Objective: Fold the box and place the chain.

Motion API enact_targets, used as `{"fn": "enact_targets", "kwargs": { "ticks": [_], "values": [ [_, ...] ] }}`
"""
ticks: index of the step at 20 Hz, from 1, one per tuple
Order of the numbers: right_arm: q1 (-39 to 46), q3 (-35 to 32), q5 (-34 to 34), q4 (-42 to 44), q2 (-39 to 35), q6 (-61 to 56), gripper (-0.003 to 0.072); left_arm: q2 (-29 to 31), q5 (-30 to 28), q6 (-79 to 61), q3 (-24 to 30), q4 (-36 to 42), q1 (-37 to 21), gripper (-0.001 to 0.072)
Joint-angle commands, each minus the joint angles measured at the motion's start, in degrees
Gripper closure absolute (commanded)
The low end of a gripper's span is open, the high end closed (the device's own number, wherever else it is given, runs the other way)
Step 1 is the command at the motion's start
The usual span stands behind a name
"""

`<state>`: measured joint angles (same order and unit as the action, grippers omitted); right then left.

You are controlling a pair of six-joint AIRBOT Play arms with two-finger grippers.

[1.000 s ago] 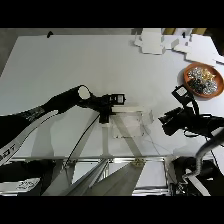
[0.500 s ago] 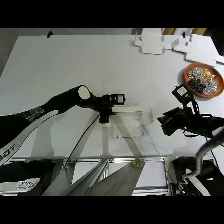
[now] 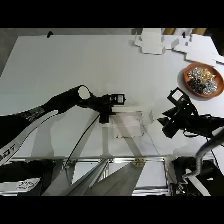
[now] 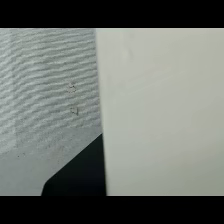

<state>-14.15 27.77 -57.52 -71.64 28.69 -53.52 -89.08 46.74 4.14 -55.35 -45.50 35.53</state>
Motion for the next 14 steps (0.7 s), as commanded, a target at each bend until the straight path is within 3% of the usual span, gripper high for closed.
{"fn": "enact_targets", "kwargs": {
  "ticks": [1,5,10,14],
  "values": [
    [-0.07,0.07,1.16,0.46,0.94,9.16,0.0347,-0.02,0.0,-0.02,-0.02,0.0,0.04,0.0701],
    [-0.76,0.07,2.71,0.44,2.16,10.58,0.0347,-0.02,0.02,-0.02,-0.02,0.0,0.04,0.0701],
    [-12.41,0.04,1.01,-9.57,2.16,10.49,0.0347,-0.02,0.02,-0.02,-0.02,0.0,0.04,0.0701],
    [-16.02,-0.11,1.51,-10.64,2.14,9.42,0.0348,-0.02,0.04,-0.02,-0.02,0.0,0.04,0.0701]
  ]
}}
